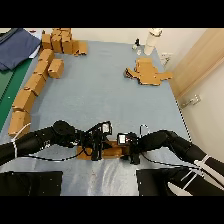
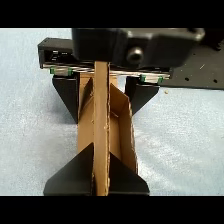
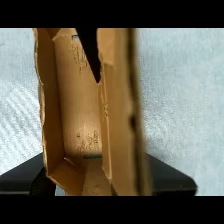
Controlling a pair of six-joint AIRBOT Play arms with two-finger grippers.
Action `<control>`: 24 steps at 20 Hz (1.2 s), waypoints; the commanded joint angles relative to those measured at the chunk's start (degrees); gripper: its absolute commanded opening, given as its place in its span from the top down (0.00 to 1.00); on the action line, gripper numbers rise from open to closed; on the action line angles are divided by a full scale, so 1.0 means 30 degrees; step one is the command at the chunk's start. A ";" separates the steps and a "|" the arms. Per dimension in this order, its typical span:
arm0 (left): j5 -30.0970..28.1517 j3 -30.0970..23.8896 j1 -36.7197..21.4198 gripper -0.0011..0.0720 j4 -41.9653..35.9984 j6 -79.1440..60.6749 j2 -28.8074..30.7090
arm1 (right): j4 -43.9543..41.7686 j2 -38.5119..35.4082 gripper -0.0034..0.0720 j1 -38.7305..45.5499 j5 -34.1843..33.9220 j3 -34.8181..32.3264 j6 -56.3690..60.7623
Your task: Fold the box.
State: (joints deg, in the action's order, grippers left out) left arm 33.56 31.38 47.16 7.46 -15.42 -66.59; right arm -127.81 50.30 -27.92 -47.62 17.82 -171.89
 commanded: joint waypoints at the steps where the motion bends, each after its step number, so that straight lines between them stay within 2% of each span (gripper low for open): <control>1: -0.0226 0.0000 0.0000 0.97 0.0000 0.0000 0.0007 | -0.0051 -0.0007 0.19 -0.0736 -0.0124 -0.0015 0.0000; 8: -0.0255 0.0000 -0.0015 0.97 0.0007 0.0692 0.0007 | 0.0474 -0.0007 0.19 -0.1042 0.0430 -0.0015 0.0845; 14: -0.2586 -0.0007 -0.0044 0.97 0.0481 0.3526 0.0015 | 0.0539 -0.0007 0.19 -0.1042 0.0430 -0.0015 0.0852; 18: -0.2237 -0.0007 -0.0044 0.96 0.2805 0.5785 0.0015 | 0.0532 -0.0007 0.19 -0.1042 0.0430 -0.0015 0.0860; 24: -0.1625 0.0000 -0.0036 0.97 0.3118 0.6142 0.0015 | 0.0539 -0.0007 0.19 -0.1042 0.0437 -0.0015 0.0860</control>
